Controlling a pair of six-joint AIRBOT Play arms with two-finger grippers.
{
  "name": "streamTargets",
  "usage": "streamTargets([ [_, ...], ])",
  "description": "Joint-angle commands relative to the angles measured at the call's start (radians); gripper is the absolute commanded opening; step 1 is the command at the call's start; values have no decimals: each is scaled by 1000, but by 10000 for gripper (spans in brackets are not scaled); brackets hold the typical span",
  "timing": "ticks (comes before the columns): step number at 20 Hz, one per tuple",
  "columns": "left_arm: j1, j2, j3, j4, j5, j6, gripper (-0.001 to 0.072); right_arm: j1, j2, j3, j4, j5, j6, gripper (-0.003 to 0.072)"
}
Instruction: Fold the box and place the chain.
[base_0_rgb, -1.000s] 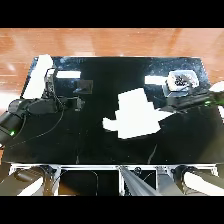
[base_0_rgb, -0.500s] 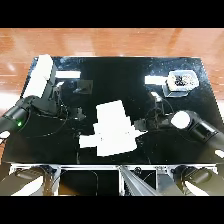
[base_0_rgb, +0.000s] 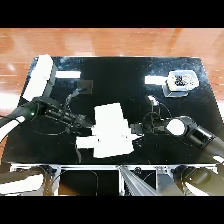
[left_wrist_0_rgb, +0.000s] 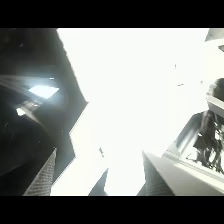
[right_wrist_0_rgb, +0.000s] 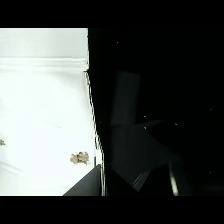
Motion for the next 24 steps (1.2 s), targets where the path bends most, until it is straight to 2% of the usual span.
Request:
streamTargets([
  [1, -10, -69, 37, -47, 26, 94, 615, 3, 0, -1, 19, -4, 7, 35],
  [7, -79, -173, 162, -36, 56, 139, 615, 3, 0, -1, 34, -3, 7, 35],
  [12, -89, -237, 200, -40, 243, 263, 614, 3, 0, -1, 36, -3, 7, 34],
  [18, -121, -241, 200, -46, 243, 387, 591, 3, 0, -1, 36, -3, 7, 34],
  [20, -131, -241, 201, -47, 211, 404, 528, 3, 0, -1, 36, -3, 7, 34],
  [24, -143, -241, 202, -47, 148, 407, 528, 3, 0, -1, 35, -3, 7, 34],
])
